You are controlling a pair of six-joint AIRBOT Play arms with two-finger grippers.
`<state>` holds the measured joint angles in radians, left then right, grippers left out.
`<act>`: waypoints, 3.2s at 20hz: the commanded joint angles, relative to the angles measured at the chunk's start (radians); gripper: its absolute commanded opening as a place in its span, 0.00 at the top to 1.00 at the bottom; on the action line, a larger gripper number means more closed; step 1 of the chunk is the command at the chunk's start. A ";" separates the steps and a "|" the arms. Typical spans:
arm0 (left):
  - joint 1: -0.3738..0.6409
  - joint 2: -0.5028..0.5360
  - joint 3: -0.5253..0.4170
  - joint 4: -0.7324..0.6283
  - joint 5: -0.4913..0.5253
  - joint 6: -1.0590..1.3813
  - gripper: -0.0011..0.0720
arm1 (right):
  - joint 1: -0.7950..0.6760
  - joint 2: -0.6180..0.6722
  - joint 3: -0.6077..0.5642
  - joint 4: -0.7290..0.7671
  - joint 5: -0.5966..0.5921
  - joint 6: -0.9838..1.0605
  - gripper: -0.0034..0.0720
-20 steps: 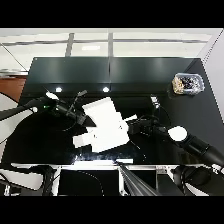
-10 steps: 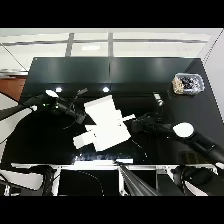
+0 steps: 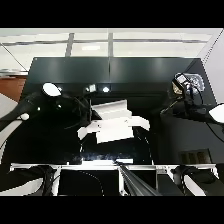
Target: Fold the box and place the chain.
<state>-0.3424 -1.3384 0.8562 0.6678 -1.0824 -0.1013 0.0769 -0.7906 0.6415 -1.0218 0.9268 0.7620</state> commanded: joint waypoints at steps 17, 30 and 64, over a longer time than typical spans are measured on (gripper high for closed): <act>-0.120 -0.043 -0.135 0.080 0.259 0.098 0.94 | 0.421 -0.042 -0.178 -0.029 -0.178 -0.430 0.03; -0.120 -0.053 -0.108 0.083 0.240 0.098 0.94 | 0.463 -0.184 -0.184 0.054 -0.135 -0.596 0.03; -0.120 -0.053 -0.095 0.084 0.189 0.095 0.94 | 0.466 -0.165 -0.156 0.296 -0.354 -0.556 0.03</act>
<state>-0.4625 -1.3922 0.7597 0.7509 -0.8932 -0.0109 0.5777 -0.9459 0.4847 -0.8227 0.5468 0.2901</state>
